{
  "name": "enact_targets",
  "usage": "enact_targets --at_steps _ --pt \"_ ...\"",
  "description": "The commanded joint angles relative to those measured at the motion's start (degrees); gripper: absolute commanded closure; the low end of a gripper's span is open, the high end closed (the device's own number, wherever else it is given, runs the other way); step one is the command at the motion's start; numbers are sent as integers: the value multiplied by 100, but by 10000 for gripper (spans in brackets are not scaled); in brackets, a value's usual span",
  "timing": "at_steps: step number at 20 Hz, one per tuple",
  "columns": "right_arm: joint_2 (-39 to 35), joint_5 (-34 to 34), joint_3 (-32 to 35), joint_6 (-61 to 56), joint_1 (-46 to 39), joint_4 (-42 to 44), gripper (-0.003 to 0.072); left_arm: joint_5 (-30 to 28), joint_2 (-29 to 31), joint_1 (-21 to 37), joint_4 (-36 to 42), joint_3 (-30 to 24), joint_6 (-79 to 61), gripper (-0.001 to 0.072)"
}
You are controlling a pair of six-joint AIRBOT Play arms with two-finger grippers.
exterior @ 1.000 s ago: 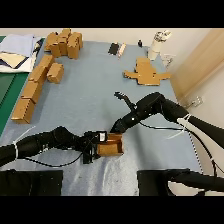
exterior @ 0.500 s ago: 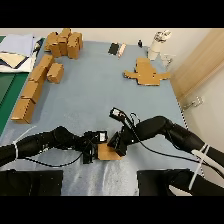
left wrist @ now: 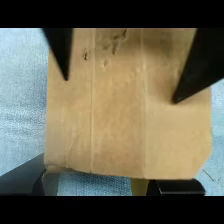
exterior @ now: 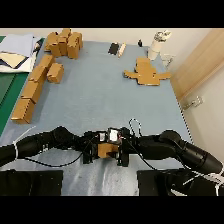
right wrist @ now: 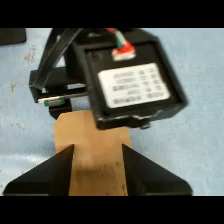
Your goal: Fold the box.
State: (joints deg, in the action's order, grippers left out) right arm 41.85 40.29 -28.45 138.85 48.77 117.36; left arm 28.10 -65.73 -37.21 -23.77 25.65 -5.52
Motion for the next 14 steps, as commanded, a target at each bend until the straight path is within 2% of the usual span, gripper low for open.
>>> enact_targets --at_steps 1,4,7,11,14 --pt "-68 225 13 -42 151 -280 169 -2 0 4 -2 0 0 258" --pt "74 225 13 37 157 -350 161 -4 0 4 -2 0 0 258" --pt "267 201 13 81 157 -833 161 -4 0 4 -2 0 0 258" --pt "184 140 22 -44 267 -933 178 -2 0 4 -2 0 0 258" --pt "-59 -245 72 -1032 844 -2105 179 -2 0 4 -2 0 0 259"
